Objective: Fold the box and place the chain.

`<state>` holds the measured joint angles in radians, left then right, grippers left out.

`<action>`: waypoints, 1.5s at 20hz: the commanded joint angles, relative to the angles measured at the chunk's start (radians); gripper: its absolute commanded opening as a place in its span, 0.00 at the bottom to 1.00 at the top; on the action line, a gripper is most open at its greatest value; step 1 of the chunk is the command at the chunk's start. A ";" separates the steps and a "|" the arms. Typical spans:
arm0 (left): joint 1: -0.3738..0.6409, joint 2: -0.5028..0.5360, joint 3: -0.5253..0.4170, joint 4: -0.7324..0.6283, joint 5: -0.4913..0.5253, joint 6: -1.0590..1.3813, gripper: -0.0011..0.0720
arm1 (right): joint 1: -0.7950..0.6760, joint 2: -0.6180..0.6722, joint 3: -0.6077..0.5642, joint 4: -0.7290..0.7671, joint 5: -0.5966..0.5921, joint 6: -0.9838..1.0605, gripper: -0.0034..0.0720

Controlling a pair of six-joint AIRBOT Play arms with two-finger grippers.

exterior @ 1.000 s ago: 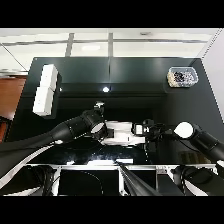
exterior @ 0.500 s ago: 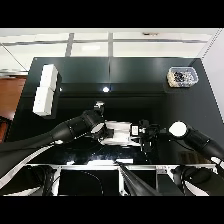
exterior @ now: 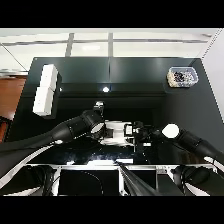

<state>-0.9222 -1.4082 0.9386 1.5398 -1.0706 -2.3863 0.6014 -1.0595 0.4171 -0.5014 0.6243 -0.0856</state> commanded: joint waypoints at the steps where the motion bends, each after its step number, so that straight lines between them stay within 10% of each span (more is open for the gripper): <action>1: -0.001 -0.001 0.001 -0.004 0.003 0.000 0.05 | 0.011 -0.005 0.000 0.010 -0.034 0.002 0.25; 3: -0.001 -0.001 0.001 -0.004 0.003 0.000 0.05 | 0.011 -0.005 0.000 0.011 -0.021 0.009 0.36; 4: 0.000 -0.001 0.001 -0.004 0.003 0.000 0.05 | 0.011 -0.005 0.000 0.010 -0.022 0.015 0.57; 6: 0.000 -0.001 0.001 -0.004 0.003 0.000 0.05 | 0.011 -0.005 0.000 0.010 -0.022 0.023 0.57; 8: 0.000 -0.001 0.001 -0.004 0.004 0.000 0.05 | 0.011 -0.005 0.000 0.010 -0.022 0.023 0.34; 10: 0.000 -0.001 0.001 -0.004 0.003 0.000 0.05 | 0.011 -0.005 0.000 0.011 -0.026 0.027 0.67; 11: 0.000 -0.001 0.001 -0.004 0.003 0.000 0.05 | 0.011 -0.005 0.000 0.010 -0.027 0.030 0.62; 12: 0.000 -0.001 0.001 -0.004 0.004 0.000 0.05 | 0.011 -0.005 0.000 0.010 -0.026 0.030 0.24; 13: 0.000 -0.001 0.001 -0.004 0.004 0.000 0.05 | 0.011 -0.004 0.000 0.010 -0.027 0.034 0.10; 18: 0.000 -0.001 0.000 -0.011 0.020 0.000 0.06 | -0.152 0.122 0.047 -0.134 0.115 0.520 0.10; 25: 0.000 -0.001 0.000 -0.011 0.014 0.000 0.06 | -0.801 0.231 0.058 -0.474 0.379 1.398 0.10; 30: 0.000 -0.001 0.000 -0.011 0.012 0.000 0.06 | -0.860 0.105 -0.055 -0.373 0.521 1.419 0.10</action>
<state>-0.9222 -1.4086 0.9386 1.5288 -1.0546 -2.3859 -0.2211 -0.8986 0.4099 -0.9020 1.0485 1.2522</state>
